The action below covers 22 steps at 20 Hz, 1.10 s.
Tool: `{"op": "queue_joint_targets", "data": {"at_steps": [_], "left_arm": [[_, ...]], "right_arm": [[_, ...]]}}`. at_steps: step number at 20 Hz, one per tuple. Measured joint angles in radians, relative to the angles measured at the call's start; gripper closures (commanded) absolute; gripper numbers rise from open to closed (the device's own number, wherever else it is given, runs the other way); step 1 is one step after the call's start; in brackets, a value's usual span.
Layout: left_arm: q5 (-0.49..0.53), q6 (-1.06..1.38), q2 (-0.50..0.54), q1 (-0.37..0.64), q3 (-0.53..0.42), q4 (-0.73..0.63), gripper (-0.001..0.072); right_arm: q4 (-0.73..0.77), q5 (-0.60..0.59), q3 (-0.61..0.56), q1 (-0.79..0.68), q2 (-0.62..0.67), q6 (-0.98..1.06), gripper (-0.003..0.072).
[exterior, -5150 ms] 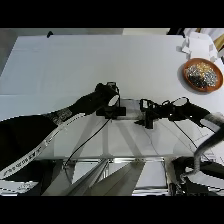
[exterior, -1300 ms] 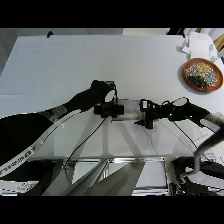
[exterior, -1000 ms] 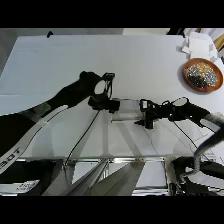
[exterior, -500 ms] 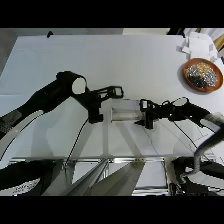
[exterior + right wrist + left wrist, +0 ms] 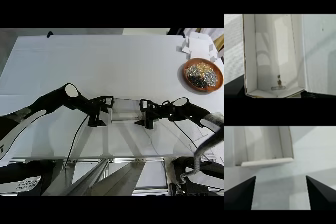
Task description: Fold the box and place the chain.
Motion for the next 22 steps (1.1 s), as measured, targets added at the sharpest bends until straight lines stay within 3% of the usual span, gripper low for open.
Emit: {"op": "queue_joint_targets", "data": {"at_steps": [5,11,22], "left_arm": [[0.035,0.103,-0.085,0.018,-0.007,-0.116,0.0016],[0.033,0.141,-0.11,0.022,-0.008,-0.178,0.0015],[0.095,0.142,-0.104,0.023,-0.01,-0.175,0.0011]], "right_arm": [[0.0,0.0,0.0,0.0,0.0,0.0,0.0346],[0.0,0.001,0.0,0.0,0.0,0.0,0.0346],[0.001,0.0,0.0,-0.001,0.001,0.002,0.0346]]}}
